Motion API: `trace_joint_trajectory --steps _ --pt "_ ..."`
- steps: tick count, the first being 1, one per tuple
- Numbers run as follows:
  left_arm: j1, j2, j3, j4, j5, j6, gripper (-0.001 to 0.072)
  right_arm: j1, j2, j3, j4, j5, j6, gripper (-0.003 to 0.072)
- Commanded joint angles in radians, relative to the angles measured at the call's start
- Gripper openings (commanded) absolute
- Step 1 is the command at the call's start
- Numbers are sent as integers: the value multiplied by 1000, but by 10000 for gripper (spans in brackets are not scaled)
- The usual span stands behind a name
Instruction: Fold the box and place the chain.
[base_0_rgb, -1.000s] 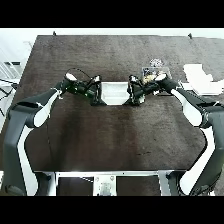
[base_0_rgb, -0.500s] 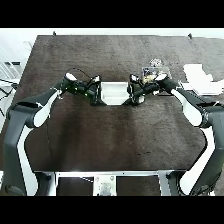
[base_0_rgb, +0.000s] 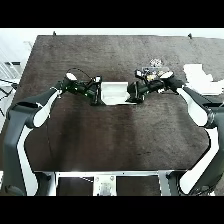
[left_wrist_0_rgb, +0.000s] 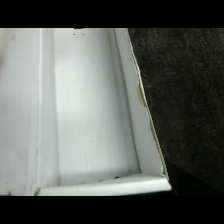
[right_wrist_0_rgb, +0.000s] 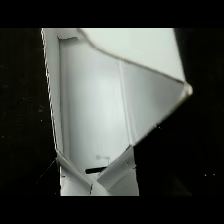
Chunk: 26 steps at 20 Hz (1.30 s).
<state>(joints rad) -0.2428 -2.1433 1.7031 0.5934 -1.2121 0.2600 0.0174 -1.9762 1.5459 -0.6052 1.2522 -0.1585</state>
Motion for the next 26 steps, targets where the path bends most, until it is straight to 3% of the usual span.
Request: trace_joint_trajectory --steps 1,7,16,26 --pt "0 -1 0 35 -3 2 457 -40 49 1 2 -2 25 720" --pt "0 -1 0 55 0 2 457 -85 105 1 23 13 45 720" --pt "0 -1 0 18 1 -19 455 -74 105 -16 48 217 56 720" --pt "0 -1 0 -32 26 -23 457 -39 105 -55 143 227 72 720"
